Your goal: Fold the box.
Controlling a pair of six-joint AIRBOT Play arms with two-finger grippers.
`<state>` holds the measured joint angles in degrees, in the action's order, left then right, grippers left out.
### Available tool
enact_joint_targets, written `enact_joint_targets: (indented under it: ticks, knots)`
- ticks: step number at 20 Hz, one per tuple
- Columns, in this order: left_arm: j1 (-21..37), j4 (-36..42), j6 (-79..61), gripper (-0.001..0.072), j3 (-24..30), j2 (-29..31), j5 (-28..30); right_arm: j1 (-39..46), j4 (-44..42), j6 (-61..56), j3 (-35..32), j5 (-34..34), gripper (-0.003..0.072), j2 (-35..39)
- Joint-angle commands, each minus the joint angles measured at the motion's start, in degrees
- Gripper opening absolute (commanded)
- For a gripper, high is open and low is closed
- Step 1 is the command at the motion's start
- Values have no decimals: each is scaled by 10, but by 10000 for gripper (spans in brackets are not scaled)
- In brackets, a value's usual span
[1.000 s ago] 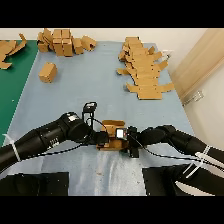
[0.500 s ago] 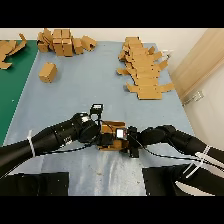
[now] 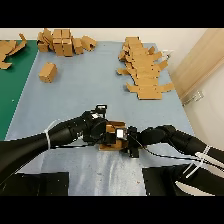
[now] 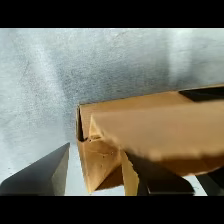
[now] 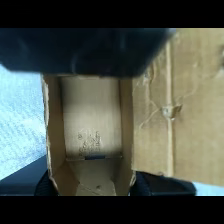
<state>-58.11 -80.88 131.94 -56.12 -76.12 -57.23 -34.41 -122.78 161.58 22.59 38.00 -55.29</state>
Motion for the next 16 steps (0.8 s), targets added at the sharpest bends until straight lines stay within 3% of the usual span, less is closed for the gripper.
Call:
enact_joint_targets:
  ticks: [1, 14, 16]
  knots:
    - [-5, -1, 17, 484, -6, -18, -7, 0, 0, 0, 0, 0, 515, 0]
    - [-10, 1, 26, 479, -7, -37, 2, 0, 0, 0, 0, 0, 516, 0]
    - [-10, 0, 26, 353, -7, -37, 8, 0, 0, 0, 0, 0, 515, 0]
